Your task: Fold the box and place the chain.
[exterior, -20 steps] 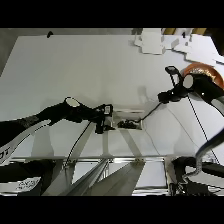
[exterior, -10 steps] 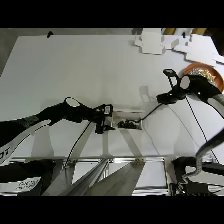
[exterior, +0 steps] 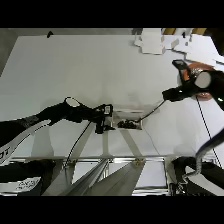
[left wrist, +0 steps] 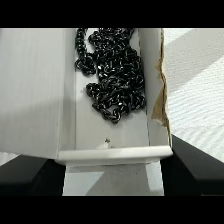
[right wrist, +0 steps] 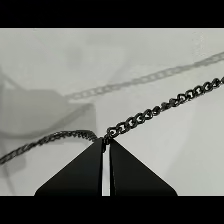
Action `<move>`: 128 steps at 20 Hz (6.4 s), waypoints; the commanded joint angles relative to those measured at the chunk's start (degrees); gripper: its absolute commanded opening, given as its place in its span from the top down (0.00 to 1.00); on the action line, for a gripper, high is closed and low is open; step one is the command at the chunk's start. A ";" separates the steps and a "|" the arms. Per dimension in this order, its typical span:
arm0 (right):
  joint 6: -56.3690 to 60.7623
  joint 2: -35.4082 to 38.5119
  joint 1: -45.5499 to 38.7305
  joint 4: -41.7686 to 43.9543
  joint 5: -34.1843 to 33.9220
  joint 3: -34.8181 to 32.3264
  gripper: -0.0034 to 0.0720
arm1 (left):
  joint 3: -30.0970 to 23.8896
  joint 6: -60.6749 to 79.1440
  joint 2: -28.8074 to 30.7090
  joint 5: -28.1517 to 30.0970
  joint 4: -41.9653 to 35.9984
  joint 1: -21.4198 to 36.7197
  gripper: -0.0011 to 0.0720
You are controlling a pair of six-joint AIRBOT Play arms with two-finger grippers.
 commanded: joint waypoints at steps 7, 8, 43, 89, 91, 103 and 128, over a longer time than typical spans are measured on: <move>-0.07 28.13 8.20 4.42 17.68 0.00 0.94 | 0.02 0.00 0.04 0.00 0.00 0.02 0.93; -0.07 29.86 8.41 6.58 17.81 0.00 0.94 | 0.02 0.00 0.04 0.00 0.00 0.02 0.93; -12.26 2.89 21.92 21.31 3.23 4.02 0.65 | 0.02 0.02 0.04 0.02 0.00 0.02 0.93; -4.98 8.68 -2.97 15.08 14.32 0.13 0.94 | 0.02 0.02 0.04 0.00 0.00 0.02 0.93; -4.96 14.29 -0.72 15.04 16.24 0.13 0.94 | 0.02 0.00 0.04 0.00 0.00 0.02 0.93; -4.98 27.12 19.80 26.67 10.82 0.13 0.94 | 0.02 0.00 0.04 0.00 -0.02 0.02 0.93; -6.23 3.10 10.64 8.33 1.81 10.56 0.85 | 0.02 0.00 0.04 -0.02 0.00 0.02 0.93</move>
